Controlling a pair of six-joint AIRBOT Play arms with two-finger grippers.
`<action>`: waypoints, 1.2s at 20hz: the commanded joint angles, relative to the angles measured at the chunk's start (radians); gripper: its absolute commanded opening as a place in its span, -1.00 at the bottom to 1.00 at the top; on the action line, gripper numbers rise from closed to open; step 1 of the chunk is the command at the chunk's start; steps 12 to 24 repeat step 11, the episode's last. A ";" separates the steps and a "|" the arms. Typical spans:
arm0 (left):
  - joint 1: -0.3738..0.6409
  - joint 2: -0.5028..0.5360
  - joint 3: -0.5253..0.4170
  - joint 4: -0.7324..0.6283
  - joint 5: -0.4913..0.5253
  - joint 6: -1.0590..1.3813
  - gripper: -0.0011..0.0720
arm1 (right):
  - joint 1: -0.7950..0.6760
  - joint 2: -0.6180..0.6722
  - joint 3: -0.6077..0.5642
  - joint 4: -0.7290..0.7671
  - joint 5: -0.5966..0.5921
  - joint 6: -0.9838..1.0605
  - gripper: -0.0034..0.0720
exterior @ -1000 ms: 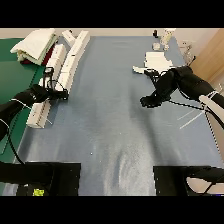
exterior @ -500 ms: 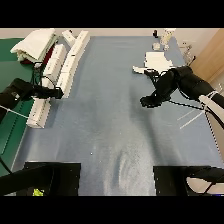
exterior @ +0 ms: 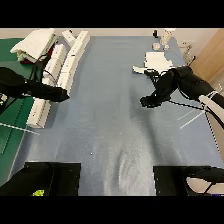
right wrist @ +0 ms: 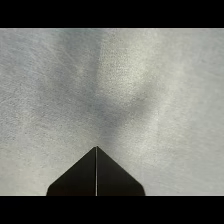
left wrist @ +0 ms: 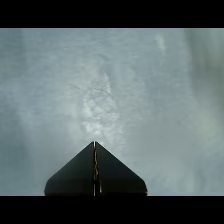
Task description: Fold the box.
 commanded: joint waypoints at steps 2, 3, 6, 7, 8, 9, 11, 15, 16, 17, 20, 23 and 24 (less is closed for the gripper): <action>-0.221 -0.014 -0.003 -0.011 -0.003 -0.131 -0.93 | 0.000 0.000 0.001 0.000 0.000 0.000 -0.90; -0.275 -0.029 -0.004 -0.011 0.031 -0.146 -0.93 | 0.000 0.000 0.001 0.000 0.000 0.000 -0.90; -0.372 -0.067 -0.005 -0.011 0.116 -0.146 -0.93 | 0.000 0.000 0.001 0.000 0.000 0.000 -0.90; -0.389 -0.077 -0.005 -0.012 0.127 -0.146 -0.93 | 0.000 0.000 0.001 0.000 0.000 0.000 -0.90; -0.403 -0.084 -0.005 -0.013 0.127 -0.145 -0.93 | 0.000 0.000 0.001 0.000 0.000 0.000 -0.90; -0.412 -0.086 -0.005 -0.012 0.127 -0.145 -0.93 | 0.000 0.000 0.001 0.000 0.000 0.000 -0.90; -0.421 -0.085 -0.005 -0.013 0.127 -0.145 -0.93 | 0.000 0.000 0.001 0.000 0.000 0.000 -0.90; -0.421 -0.085 -0.005 -0.013 0.127 -0.145 -0.93 | 0.000 0.000 0.001 0.000 0.000 0.000 -0.90; -0.421 -0.085 -0.005 -0.013 0.127 -0.145 -0.93 | 0.000 0.000 0.001 0.000 0.000 0.000 -0.90; -0.421 -0.085 -0.005 -0.013 0.127 -0.145 -0.93 | 0.000 0.000 0.001 0.000 0.000 0.000 -0.90; -0.421 -0.085 -0.005 -0.013 0.127 -0.145 -0.93 | 0.000 0.000 0.001 0.000 0.000 0.000 -0.90; -0.421 -0.085 -0.005 -0.013 0.127 -0.145 -0.93 | 0.000 0.000 0.001 0.000 0.000 0.000 -0.90; -0.421 -0.085 -0.005 -0.013 0.127 -0.145 -0.93 | 0.000 0.000 0.001 0.000 0.000 0.000 -0.90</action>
